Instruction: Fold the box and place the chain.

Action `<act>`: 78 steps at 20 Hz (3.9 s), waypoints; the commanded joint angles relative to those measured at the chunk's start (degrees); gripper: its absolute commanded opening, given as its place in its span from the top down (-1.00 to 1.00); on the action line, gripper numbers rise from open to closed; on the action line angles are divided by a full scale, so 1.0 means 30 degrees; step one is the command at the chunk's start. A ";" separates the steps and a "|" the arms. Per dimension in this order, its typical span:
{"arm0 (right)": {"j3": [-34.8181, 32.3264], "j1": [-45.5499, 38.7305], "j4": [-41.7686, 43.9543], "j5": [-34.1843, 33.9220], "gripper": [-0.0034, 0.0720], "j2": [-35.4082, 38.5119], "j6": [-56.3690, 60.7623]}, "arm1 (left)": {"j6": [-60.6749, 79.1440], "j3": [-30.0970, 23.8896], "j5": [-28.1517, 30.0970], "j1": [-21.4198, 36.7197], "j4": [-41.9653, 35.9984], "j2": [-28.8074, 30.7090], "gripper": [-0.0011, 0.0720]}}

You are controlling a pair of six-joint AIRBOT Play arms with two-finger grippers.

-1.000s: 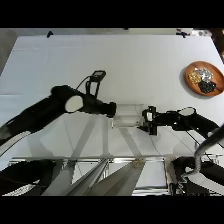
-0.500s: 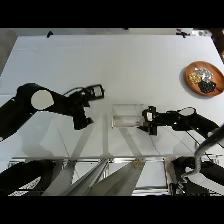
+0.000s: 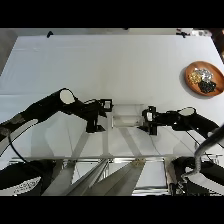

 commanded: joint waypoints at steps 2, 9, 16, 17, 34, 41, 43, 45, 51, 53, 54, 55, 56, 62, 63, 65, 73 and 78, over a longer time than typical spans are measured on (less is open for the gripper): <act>0.0007 0.0000 0.0000 0.0000 -0.33 0.0015 0.0007 | 0.2135 -0.0022 0.2120 -0.0007 -0.2404 -0.1013 -0.97; 0.0007 0.0000 0.0000 0.0000 -0.33 0.0015 0.0007 | 0.2892 0.0240 0.2630 -0.0605 -0.3577 -0.1326 -0.97; 0.0007 0.0000 0.0000 0.0000 -0.33 0.0015 0.0007 | 0.2892 0.0240 0.2528 -0.1100 -0.3271 -0.2040 -0.97; 0.0007 0.0000 0.0000 0.0000 -0.33 0.0015 0.0007 | 0.2892 0.0240 0.2535 -0.1100 -0.3126 -0.2084 -0.97; 0.0007 0.0000 0.0000 0.0000 -0.33 0.0015 0.0007 | 0.2878 0.0233 0.3723 -0.1297 -0.3672 -0.2776 -0.93; 0.0007 0.0000 0.0000 0.0000 -0.33 0.0015 0.0007 | 0.2892 0.0233 0.3577 -0.1537 -0.3876 -0.2776 -0.33; 0.0007 0.0000 0.0000 0.0000 -0.33 0.0022 0.0007 | 0.2994 0.0233 0.3490 -0.1676 -0.3891 -0.2776 -0.04; 0.0007 0.0000 0.0000 0.0000 -0.33 0.0015 0.0007 | 0.3242 0.0233 0.3395 -0.1770 -0.3876 -0.2776 0.06; 0.0007 0.0000 0.0000 0.0000 -0.33 0.0015 0.0007 | 0.3184 0.0233 0.3417 -0.2004 -0.3876 -0.2769 -0.23; 0.0007 0.0000 0.0000 0.0000 -0.33 0.0022 0.0007 | 0.3184 0.0233 0.3184 -0.2004 -0.3876 -0.2769 -0.23; 0.0007 0.0000 0.0000 0.0000 -0.33 0.0015 0.0007 | 0.3184 0.0233 0.3147 -0.2011 -0.3883 -0.2769 -0.23; 0.0007 0.0000 0.0000 0.0000 -0.33 0.0015 0.0007 | 0.3184 0.0233 0.3140 -0.2011 -0.3883 -0.2769 -0.23; 0.0007 0.0000 0.0000 0.0007 -0.33 0.0022 0.0007 | 0.3184 0.0233 0.3147 -0.2011 -0.3883 -0.2769 -0.23; 0.0007 0.0000 -0.0007 -0.0051 -0.33 0.0022 0.0007 | 0.3184 0.0233 0.3147 -0.2011 -0.3883 -0.2769 -0.23; 0.0007 0.0000 -0.0015 -0.0029 -0.33 0.0015 0.0007 | 0.3184 0.0233 0.3147 -0.2011 -0.3883 -0.2769 -0.23; 0.0007 0.0000 -0.0007 0.0007 -0.33 0.0022 0.0007 | 0.3184 0.0233 0.3147 -0.2011 -0.3883 -0.2769 -0.23; 0.0007 0.0007 0.0306 -0.0809 -0.33 0.0015 0.0109 | 0.3184 0.0233 0.3147 -0.2011 -0.3883 -0.2769 -0.23; 0.0007 0.0000 0.0095 0.0080 -0.32 0.0015 0.0160 | 0.3184 0.0233 0.3147 -0.2011 -0.3883 -0.2769 -0.23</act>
